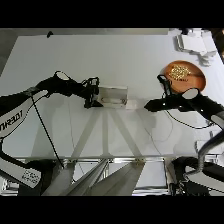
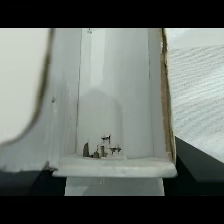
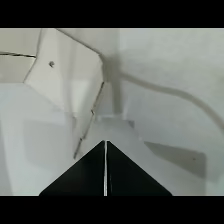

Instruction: Fold the box and place the chain.

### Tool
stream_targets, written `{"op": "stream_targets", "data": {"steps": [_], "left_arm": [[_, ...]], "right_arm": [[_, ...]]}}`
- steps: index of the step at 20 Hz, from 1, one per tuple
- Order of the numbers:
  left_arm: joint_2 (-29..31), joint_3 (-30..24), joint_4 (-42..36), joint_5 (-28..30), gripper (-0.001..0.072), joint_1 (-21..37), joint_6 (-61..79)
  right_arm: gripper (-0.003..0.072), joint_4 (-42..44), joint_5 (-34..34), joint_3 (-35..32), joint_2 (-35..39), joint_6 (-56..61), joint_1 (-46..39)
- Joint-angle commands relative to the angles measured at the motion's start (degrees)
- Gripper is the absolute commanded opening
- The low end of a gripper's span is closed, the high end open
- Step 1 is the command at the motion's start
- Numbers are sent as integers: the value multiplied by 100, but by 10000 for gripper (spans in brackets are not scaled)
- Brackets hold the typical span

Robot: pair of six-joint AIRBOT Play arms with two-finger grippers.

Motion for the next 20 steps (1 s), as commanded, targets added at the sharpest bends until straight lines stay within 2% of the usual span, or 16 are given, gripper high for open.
{"op": "stream_targets", "data": {"steps": [1, 5, 10, 14, 17, 20], "left_arm": [[4, 0, 0, 0, 213, 0, 0], [4, 0, 0, 0, 213, 0, -2], [4, 0, 0, 0, 213, 0, -2], [4, 0, 0, 0, 213, 0, -2], [4, 0, 0, 0, 213, 0, -2], [4, 0, 0, 0, 213, 0, -2]], "right_arm": [[4, 1438, -94, -57, -584, -540, 96], [5, 2745, 350, -57, -702, -1412, 188], [12, 3036, 804, -57, -660, -1613, 188], [12, 2592, 433, -57, -138, -1655, 20], [11, 1469, 256, -57, 457, -1117, -437], [10, 581, 188, -79, 551, -603, -754]]}}
